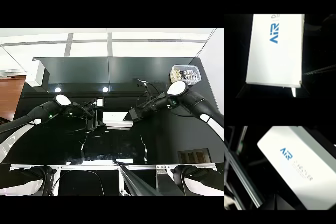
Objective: Fold the box and place the chain.
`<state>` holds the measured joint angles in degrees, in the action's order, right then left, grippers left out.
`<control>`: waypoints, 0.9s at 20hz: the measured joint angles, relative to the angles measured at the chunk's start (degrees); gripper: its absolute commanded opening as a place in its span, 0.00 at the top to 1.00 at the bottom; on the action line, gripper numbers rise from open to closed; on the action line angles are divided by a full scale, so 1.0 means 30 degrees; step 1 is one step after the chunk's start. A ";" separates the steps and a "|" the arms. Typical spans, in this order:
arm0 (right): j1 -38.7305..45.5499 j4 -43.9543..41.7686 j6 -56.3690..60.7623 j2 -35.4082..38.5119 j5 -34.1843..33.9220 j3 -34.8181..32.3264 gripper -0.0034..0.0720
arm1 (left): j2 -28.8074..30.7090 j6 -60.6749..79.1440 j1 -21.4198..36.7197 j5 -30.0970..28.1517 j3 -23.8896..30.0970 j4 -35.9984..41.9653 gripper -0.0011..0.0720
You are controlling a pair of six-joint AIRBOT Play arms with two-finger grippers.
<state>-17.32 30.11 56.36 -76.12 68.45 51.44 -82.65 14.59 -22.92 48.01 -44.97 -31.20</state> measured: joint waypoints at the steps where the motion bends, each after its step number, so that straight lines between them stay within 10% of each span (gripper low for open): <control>1: -0.0007 -0.0721 0.0087 -0.0204 -0.0488 -0.0291 0.94 | 0.0000 0.0000 0.0000 0.0000 0.0000 0.0000 0.36; 18: -0.0109 -0.0896 0.1166 -0.2565 -0.3002 -0.1078 0.94 | -0.0007 -0.0007 -0.0007 0.0000 0.0000 -0.0007 0.36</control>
<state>-17.65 27.42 59.86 -83.81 59.44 48.21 -82.67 14.57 -22.94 48.01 -44.97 -31.22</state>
